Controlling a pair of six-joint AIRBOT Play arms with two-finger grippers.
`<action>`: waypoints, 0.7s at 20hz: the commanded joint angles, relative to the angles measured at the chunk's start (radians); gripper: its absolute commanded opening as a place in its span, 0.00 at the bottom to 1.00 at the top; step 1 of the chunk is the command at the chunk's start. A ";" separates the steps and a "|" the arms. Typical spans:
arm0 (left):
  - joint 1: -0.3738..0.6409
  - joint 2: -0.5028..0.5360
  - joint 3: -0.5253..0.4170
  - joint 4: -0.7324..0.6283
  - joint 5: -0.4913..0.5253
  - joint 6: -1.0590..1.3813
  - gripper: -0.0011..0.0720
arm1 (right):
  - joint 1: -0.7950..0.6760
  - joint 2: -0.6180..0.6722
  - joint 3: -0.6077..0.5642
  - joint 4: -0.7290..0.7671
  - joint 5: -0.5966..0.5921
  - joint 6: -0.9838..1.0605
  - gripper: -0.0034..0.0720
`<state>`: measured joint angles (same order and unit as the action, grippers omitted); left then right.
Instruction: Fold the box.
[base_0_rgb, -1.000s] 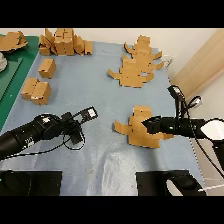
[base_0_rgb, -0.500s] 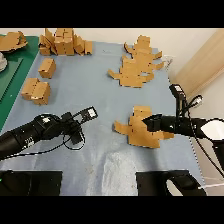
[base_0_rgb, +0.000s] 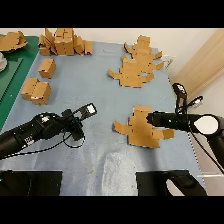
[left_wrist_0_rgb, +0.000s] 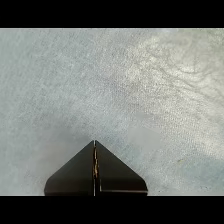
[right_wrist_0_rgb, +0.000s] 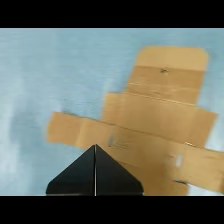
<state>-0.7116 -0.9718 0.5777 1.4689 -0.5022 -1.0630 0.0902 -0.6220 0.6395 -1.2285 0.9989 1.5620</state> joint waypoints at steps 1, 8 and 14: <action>0.002 -0.001 0.001 -0.054 0.008 -0.196 0.03 | -0.056 -0.077 0.087 -0.278 0.214 0.124 0.10; 0.001 -0.001 0.001 -0.060 0.007 -0.527 0.03 | -0.225 -0.197 0.180 -0.463 0.380 0.092 0.66; 0.001 -0.001 0.001 -0.060 0.048 -0.526 0.03 | -0.261 -0.365 0.180 -0.462 0.336 0.079 0.66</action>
<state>-0.7116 -0.9718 0.5777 1.4094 -0.4736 -1.5719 -0.1562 -0.9203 0.8169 -1.6722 1.3460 1.6508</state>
